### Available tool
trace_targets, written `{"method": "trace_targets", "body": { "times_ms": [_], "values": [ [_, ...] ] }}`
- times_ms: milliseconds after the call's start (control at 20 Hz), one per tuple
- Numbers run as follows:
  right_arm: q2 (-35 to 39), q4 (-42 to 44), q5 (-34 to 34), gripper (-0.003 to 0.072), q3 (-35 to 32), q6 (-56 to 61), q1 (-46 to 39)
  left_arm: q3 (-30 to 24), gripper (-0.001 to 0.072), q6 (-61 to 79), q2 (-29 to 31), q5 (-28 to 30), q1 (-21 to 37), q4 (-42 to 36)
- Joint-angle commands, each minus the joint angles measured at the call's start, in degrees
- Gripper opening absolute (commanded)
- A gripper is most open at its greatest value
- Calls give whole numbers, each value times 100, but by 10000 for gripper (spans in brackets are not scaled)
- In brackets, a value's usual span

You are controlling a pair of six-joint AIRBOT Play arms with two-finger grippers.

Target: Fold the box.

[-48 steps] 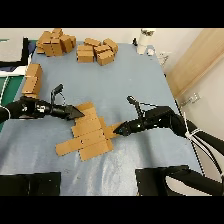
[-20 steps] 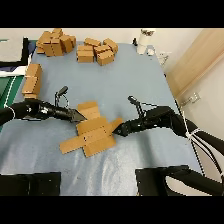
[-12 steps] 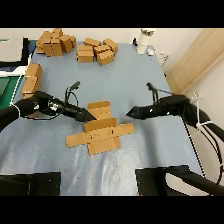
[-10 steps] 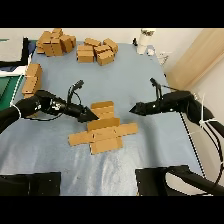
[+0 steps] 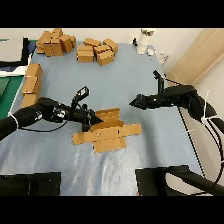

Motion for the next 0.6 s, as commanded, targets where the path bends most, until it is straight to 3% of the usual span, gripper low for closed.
{"method": "trace_targets", "body": {
  "times_ms": [0, 550],
  "values": [
    [-2, -17, 409, 4, 15, 15, 291, -345, 7, 704, 46, 118, -33, -289],
    [-2, -24, 649, 4, 15, 15, 470, -450, 9, 887, 28, 52, -33, 4]
  ]
}}
